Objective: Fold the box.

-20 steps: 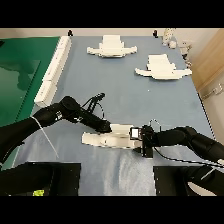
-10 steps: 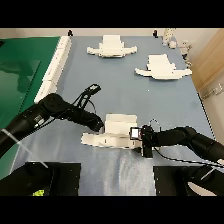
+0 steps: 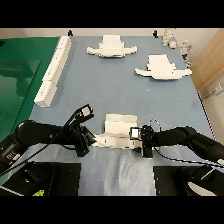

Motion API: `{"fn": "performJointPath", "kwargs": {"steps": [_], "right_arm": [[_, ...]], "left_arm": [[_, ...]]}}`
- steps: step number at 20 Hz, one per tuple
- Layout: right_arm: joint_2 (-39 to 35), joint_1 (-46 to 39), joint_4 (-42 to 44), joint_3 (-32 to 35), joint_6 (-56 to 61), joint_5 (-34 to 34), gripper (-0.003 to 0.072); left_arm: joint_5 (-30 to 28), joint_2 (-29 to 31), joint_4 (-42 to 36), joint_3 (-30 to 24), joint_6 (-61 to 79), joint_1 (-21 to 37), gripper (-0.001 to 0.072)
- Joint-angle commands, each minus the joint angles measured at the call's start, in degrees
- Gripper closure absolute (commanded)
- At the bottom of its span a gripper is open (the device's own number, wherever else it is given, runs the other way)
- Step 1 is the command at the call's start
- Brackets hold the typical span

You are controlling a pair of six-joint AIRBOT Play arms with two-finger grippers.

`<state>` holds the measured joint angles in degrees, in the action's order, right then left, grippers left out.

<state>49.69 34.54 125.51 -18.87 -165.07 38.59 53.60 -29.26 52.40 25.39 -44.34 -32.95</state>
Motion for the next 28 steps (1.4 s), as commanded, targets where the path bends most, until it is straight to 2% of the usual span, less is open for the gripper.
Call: {"fn": "performJointPath", "kwargs": {"steps": [1,6,13,18,20,22,23,25,27,28], "right_arm": [[0.0,0.0,0.0,0.0,0.0,0.0,0.0140],[0.0,0.0,-0.2,0.0,0.0,0.0,0.0140],[0.0,0.0,-0.2,0.0,0.0,0.0,0.0140],[0.0,0.0,-0.2,0.0,0.0,0.0,0.0140],[0.0,0.0,-0.2,0.0,0.0,0.0,0.0140],[0.0,0.0,-0.2,0.0,0.0,0.0,0.0140],[0.0,0.0,-0.2,0.0,0.0,0.0,0.0140],[0.0,0.0,-0.2,0.0,0.0,0.0,0.0140],[0.0,0.0,-0.2,0.0,0.0,0.0,0.0140],[0.0,0.0,-0.2,0.0,0.0,0.0,0.0140]], "left_arm": [[-1.1,2.9,3.0,-2.3,5.9,-1.7,0.0015],[-3.4,1.0,1.7,-6.0,23.0,1.1,0.0015],[-13.9,-10.6,-7.8,-7.3,37.0,1.6,0.0016],[-14.7,-15.9,-13.9,-6.6,47.6,1.5,0.0018],[-14.7,-17.2,-15.0,-6.4,49.9,1.5,0.0189],[-14.7,-18.2,-15.4,-6.4,51.8,0.9,0.0312],[-14.8,-18.7,-15.6,-6.4,52.8,0.1,0.0310],[-16.3,-19.6,-15.8,-6.4,53.0,-1.6,0.0487],[-18.8,-20.2,-16.7,-6.4,54.0,-3.2,0.0495],[-19.9,-20.2,-16.7,-6.4,54.0,-3.9,0.0606]]}}
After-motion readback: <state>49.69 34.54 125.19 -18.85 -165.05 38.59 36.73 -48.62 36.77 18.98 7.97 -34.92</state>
